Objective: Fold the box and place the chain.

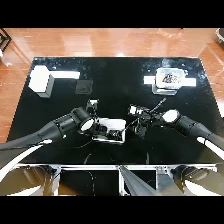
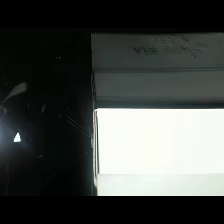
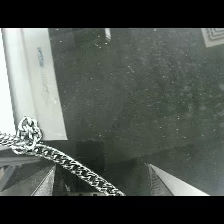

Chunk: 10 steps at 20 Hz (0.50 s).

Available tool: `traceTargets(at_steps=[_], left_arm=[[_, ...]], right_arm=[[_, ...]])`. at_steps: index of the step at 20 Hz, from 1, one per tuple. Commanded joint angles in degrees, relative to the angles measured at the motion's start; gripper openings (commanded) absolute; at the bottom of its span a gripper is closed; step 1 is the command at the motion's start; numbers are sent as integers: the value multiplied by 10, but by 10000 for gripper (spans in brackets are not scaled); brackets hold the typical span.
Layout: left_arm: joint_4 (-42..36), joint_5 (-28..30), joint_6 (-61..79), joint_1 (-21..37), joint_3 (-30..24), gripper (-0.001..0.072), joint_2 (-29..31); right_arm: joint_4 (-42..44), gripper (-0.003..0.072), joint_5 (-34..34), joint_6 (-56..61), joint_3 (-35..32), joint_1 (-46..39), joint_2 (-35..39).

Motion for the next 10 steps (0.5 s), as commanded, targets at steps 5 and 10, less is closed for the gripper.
traceTargets(at_steps=[5,10], left_arm=[[0,0,0,0,0,25,0],[0,0,0,0,0,25,0]], right_arm=[[17,293,-2,3,0,0,0],[16,21,-2,3,0,0,0]])
